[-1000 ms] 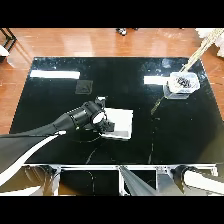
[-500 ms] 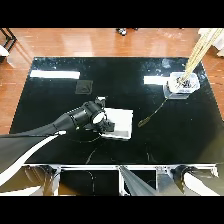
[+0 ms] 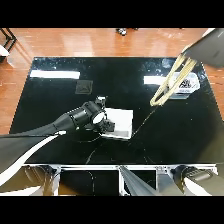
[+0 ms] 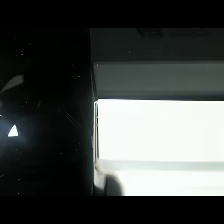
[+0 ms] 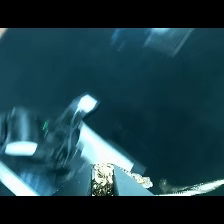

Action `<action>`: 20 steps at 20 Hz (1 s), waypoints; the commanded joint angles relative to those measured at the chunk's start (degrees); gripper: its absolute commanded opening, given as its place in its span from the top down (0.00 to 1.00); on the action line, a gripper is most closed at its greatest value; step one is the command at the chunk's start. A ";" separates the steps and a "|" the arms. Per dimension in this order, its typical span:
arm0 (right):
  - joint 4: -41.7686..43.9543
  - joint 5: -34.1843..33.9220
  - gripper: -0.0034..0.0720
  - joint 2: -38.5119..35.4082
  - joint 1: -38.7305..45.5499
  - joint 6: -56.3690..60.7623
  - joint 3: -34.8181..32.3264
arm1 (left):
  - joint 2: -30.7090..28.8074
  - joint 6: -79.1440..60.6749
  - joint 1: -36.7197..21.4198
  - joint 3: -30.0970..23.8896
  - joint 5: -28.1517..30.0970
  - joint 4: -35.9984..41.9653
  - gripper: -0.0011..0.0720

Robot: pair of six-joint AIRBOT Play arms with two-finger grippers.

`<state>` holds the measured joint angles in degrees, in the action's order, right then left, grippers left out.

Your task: Fold the box and place the chain.

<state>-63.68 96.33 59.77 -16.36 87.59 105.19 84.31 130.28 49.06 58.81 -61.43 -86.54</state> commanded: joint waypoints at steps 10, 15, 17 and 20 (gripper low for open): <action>1.09 -6.47 0.94 -0.33 -15.93 0.55 -20.74 | 0.02 0.04 -0.07 0.02 0.13 -0.04 0.96; 3.67 -18.43 0.94 -0.31 -18.05 0.72 -30.32 | 0.02 0.04 -0.04 0.02 0.13 -0.07 0.96; 3.58 -20.85 0.94 -0.26 -18.05 0.72 -32.41 | 0.02 0.04 -0.04 0.02 0.13 -0.04 0.96; 2.95 -21.73 0.94 -0.20 -18.05 0.76 -35.54 | 0.02 0.04 -0.04 0.02 0.13 -0.04 0.96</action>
<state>-60.66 77.69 59.55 -34.20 88.25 72.88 84.31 130.32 49.04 58.81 -61.28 -86.59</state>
